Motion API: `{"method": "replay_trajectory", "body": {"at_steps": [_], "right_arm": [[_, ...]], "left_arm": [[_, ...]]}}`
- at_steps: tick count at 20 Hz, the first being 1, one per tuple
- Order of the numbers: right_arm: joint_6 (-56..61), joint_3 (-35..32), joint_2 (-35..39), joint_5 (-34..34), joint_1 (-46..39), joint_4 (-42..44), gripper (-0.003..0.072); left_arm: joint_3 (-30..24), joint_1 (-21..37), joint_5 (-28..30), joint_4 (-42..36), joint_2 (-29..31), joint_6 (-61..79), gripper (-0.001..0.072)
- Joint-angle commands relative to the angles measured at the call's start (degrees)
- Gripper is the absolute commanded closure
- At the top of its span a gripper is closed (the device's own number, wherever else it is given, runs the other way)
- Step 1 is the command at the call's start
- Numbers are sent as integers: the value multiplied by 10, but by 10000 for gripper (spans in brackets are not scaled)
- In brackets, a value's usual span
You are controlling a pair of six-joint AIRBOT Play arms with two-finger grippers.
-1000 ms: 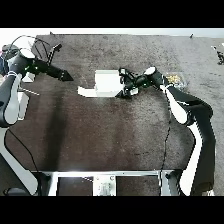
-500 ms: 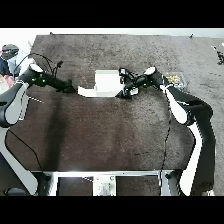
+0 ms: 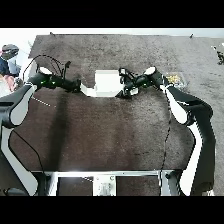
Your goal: Fold the box and place the chain.
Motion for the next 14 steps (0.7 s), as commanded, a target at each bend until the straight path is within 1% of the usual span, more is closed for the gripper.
{"method": "replay_trajectory", "body": {"at_steps": [1, 3, 4, 5, 6, 14], "right_arm": [[0, 0, 0, 0, 1, 0, 156], [0, 0, 0, 0, 1, 0, 157], [0, 0, 0, 0, 1, 0, 156], [0, 0, 0, 0, 1, 0, 157], [0, 0, 0, 0, 1, 0, 156], [0, 0, 0, 0, 1, 0, 157]], "left_arm": [[0, -3, -16, -54, 1, 3, 698], [0, -10, -28, -61, 1, 17, 697], [0, -15, -28, -60, 1, 28, 667], [0, -17, -29, -63, 1, 33, 421], [0, -20, -28, -67, 1, 33, 316], [0, -21, -28, -96, 1, 33, 314]]}}
